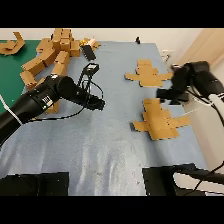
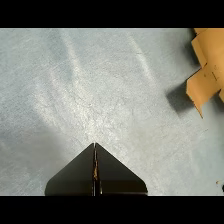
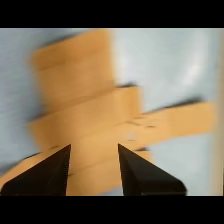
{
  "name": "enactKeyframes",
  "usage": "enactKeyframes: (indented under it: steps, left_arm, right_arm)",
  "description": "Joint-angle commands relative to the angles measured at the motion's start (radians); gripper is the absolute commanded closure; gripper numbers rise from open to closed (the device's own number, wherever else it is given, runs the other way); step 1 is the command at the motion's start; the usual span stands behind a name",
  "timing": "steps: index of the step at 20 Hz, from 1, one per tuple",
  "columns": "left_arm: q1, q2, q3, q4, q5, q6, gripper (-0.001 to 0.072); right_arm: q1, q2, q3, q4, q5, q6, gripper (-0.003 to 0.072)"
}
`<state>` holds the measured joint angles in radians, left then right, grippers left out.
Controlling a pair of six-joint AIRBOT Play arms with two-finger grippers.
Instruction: Fold the box.
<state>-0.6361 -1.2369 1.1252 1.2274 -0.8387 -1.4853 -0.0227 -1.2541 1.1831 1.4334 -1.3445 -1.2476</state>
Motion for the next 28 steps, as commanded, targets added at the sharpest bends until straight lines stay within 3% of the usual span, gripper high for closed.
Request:
enactKeyframes:
  steps: [1,3,8,9,10,11,15,19,21,24,26,28]
  left_arm:
    - [0.000,0.000,0.000,0.000,0.001,0.000,0.0694]
    - [0.000,0.000,0.000,0.000,-0.003,-0.002,0.0694]
    - [0.000,0.000,0.000,0.000,-0.010,-0.061,0.0674]
    - [0.000,0.000,0.000,-0.001,-0.011,-0.061,0.0394]
    - [0.000,0.000,0.000,-0.008,-0.012,-0.061,0.0214]
    - [0.000,0.000,0.000,-0.024,-0.010,-0.061,0.0248]
    - [0.000,0.000,0.000,-0.046,-0.012,-0.061,0.0248]
    - [0.000,0.000,0.000,-0.047,-0.018,-0.061,0.0248]
    - [0.000,0.000,0.000,-0.059,-0.018,-0.061,0.0248]
    - [0.000,0.000,0.000,-0.084,-0.018,-0.060,0.0248]
    - [0.001,0.000,0.000,-0.084,-0.018,-0.060,0.0249]
    - [0.002,0.000,0.000,-0.084,-0.018,-0.060,0.0249]
  right_arm:
    - [-0.296,-0.030,0.019,-0.010,-0.056,-0.148,0.0222]
    - [-0.398,-0.068,0.019,0.097,-0.009,-0.317,0.0222]
    - [-0.523,-0.201,0.019,0.115,0.008,-0.467,0.0222]
    - [-0.539,-0.224,0.019,0.119,0.008,-0.507,0.0222]
    - [-0.549,-0.240,0.019,0.123,0.008,-0.541,0.0222]
    - [-0.557,-0.252,0.019,0.123,0.004,-0.571,0.0222]
    - [-0.590,-0.269,0.019,0.117,0.008,-0.655,0.0222]
    - [-0.615,-0.296,0.019,0.281,-0.036,-0.776,0.0242]
    - [-0.615,-0.306,0.019,0.398,-0.098,-0.848,0.0328]
    - [-0.612,-0.311,0.019,0.504,-0.198,-0.858,0.0332]
    - [-0.611,-0.311,0.019,0.583,-0.283,-0.855,0.0423]
    - [-0.609,-0.309,0.019,0.677,-0.363,-0.826,0.0423]
